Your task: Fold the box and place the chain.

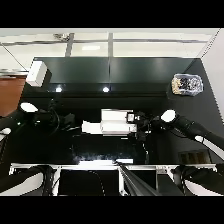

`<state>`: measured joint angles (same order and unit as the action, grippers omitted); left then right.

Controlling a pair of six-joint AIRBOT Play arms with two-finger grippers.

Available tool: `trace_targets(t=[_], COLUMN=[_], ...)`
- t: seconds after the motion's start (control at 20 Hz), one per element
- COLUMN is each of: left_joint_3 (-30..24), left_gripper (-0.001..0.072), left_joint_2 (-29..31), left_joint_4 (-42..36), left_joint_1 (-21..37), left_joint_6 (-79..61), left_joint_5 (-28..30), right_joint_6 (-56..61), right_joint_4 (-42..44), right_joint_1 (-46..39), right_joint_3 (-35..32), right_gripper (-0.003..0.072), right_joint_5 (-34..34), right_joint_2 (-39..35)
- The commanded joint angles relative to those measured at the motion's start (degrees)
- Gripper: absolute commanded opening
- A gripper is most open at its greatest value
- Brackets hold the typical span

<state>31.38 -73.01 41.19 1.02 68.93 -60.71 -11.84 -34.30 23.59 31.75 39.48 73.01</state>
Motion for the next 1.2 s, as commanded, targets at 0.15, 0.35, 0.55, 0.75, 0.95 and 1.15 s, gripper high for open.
trace_targets(t=[0.15,0.35,0.55,0.75,0.95,1.15], left_joint_3=[-0.2,1.9,5.9,9.8,14.1,17.5], left_gripper=[0.0029,0.0258,0.0598,0.0598,0.0596,0.0596], left_joint_2=[-7.6,-7.5,-7.5,-7.5,-7.4,-7.4], left_joint_4=[-19.8,-19.2,-19.1,-12.0,0.8,5.7], left_joint_1=[-7.0,-7.3,-7.4,-10.8,-18.8,-24.8], left_joint_6=[-14.4,-16.4,-16.7,-13.3,-2.5,6.4], left_joint_5=[-1.4,-5.9,-10.0,-10.0,-3.3,2.7], right_joint_6=[0.0,0.0,0.0,0.0,0.0,0.0], right_joint_4=[0.0,0.0,0.0,0.0,0.0,0.0], right_joint_1=[0.0,0.0,0.0,0.0,0.0,0.0], right_joint_3=[0.0,0.0,0.0,0.0,0.0,0.0], right_gripper=[0.0203,0.0203,0.0203,0.0203,0.0203,0.0203], right_joint_5=[0.0,0.0,0.0,0.0,-0.1,-0.1], right_joint_2=[0.0,0.0,0.0,0.0,0.0,0.0])
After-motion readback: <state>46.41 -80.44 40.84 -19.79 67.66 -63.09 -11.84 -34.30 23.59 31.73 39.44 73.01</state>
